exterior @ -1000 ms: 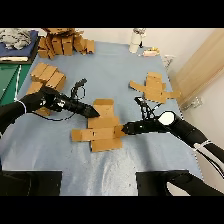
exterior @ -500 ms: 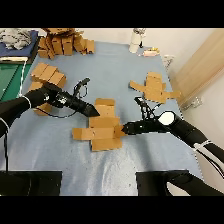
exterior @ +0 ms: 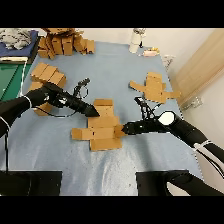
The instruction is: Fold the box.
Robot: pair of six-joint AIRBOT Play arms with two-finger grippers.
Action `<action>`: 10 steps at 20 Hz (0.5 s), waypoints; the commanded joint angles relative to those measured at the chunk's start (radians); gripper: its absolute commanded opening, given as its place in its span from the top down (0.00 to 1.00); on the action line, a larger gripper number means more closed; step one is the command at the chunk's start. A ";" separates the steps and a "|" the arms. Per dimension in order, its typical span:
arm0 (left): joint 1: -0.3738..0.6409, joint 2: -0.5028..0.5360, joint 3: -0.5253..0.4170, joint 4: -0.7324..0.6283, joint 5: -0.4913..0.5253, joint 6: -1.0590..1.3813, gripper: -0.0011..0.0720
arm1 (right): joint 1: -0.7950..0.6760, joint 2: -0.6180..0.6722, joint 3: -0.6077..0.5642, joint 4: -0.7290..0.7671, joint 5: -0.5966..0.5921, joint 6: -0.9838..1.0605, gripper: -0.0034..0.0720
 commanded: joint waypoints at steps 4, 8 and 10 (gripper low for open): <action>-0.001 -0.011 0.001 -0.030 -0.018 -0.023 0.27 | 0.001 0.000 -0.001 0.000 0.001 0.000 0.95; 0.000 -0.011 0.001 -0.024 -0.044 -0.021 0.27 | 0.001 0.000 -0.001 0.000 0.001 0.000 0.95; 0.000 -0.011 0.001 -0.011 -0.055 -0.022 0.28 | 0.001 0.000 -0.001 0.000 0.001 0.000 0.95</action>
